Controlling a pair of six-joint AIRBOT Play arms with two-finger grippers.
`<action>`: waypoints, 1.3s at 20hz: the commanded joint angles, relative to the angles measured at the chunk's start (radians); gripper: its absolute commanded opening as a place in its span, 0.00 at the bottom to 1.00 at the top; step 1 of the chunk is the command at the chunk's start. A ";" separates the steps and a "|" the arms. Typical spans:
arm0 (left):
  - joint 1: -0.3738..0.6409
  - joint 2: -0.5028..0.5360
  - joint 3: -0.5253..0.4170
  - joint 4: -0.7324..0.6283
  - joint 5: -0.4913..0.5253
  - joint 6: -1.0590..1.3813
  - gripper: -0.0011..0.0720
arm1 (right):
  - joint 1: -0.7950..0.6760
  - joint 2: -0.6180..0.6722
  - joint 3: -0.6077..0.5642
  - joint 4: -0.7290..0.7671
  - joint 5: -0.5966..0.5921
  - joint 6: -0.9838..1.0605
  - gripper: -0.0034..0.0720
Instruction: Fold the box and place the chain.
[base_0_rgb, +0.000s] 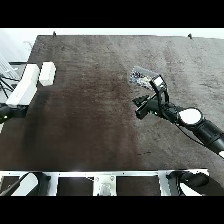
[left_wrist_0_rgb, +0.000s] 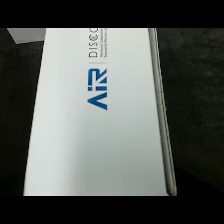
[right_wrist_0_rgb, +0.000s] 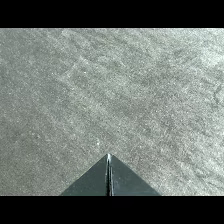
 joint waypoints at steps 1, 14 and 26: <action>0.016 -0.048 -0.005 0.000 0.019 0.025 0.04 | 0.000 0.000 -0.008 -0.002 -0.007 -0.002 0.06; 0.016 -0.210 -0.005 -0.091 0.190 0.097 0.04 | 0.000 0.000 -0.045 0.002 -0.014 0.002 0.06; 0.016 -0.228 0.000 -0.084 0.180 0.088 1.00 | 0.000 0.001 -0.045 0.002 -0.015 0.002 0.06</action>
